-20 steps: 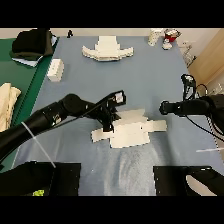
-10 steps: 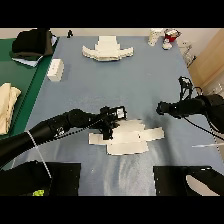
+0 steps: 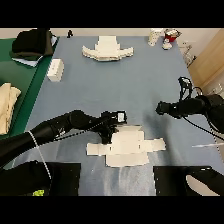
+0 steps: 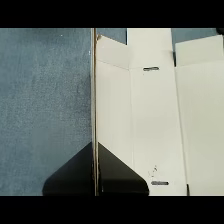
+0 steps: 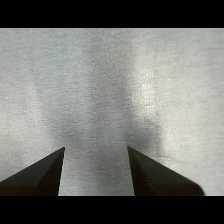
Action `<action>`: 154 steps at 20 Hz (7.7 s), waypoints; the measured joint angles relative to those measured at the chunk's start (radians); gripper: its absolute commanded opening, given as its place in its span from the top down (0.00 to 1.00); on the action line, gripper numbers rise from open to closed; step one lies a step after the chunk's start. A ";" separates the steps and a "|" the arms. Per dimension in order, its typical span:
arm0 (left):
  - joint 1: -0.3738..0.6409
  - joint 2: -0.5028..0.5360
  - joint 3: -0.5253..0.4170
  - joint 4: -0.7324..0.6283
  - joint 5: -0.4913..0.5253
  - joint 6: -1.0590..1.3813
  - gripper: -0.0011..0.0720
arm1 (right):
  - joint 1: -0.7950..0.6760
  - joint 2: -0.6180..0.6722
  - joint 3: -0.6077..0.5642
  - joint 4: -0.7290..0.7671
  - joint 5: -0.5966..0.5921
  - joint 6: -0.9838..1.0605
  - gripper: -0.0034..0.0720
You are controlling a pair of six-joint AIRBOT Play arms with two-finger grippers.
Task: Fold the box.
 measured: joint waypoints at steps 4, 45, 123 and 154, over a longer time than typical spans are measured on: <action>0.000 0.000 0.000 0.000 0.016 0.000 0.96 | 0.000 0.000 0.000 0.015 0.000 0.000 0.18; -0.047 0.192 -0.113 -0.031 0.148 0.156 0.97 | 0.000 0.000 0.000 0.062 0.031 0.008 0.18; 0.229 -0.156 0.186 -0.064 -0.475 -0.031 0.96 | 1.127 0.087 0.000 -0.144 -0.278 0.248 0.33; 0.229 -0.156 0.186 -0.065 -0.474 -0.031 0.96 | 1.017 0.113 -0.084 -0.468 -0.223 -0.069 0.00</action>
